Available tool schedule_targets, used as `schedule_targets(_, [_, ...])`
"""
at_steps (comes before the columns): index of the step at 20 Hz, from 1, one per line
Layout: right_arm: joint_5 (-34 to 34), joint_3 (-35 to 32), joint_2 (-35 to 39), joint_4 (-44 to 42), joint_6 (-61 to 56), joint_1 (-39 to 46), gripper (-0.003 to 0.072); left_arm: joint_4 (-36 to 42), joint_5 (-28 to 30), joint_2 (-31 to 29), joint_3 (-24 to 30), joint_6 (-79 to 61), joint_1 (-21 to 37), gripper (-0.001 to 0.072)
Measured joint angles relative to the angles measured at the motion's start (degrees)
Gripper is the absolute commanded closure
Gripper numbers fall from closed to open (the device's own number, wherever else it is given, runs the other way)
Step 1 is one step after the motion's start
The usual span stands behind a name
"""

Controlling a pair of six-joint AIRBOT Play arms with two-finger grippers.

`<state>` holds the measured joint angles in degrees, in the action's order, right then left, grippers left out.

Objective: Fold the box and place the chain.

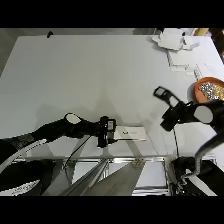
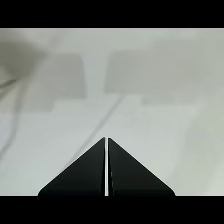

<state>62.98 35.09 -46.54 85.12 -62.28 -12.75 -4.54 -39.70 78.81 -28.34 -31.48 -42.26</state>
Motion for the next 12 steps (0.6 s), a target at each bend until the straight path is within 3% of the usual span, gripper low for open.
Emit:
schedule_targets(5, [-0.2, 0.0, -0.8, 1.8, -11.3, 14.6, 0.0667, 0.0, 0.0, 0.0, 0.0, 0.0, 0.0, 0.0438])
schedule_targets(12, [1.2, 0.0, -1.2, 2.7, -16.4, 19.8, 0.0667, 0.0, 0.0, 0.0, 0.0, 0.0, 0.0, 0.0439])
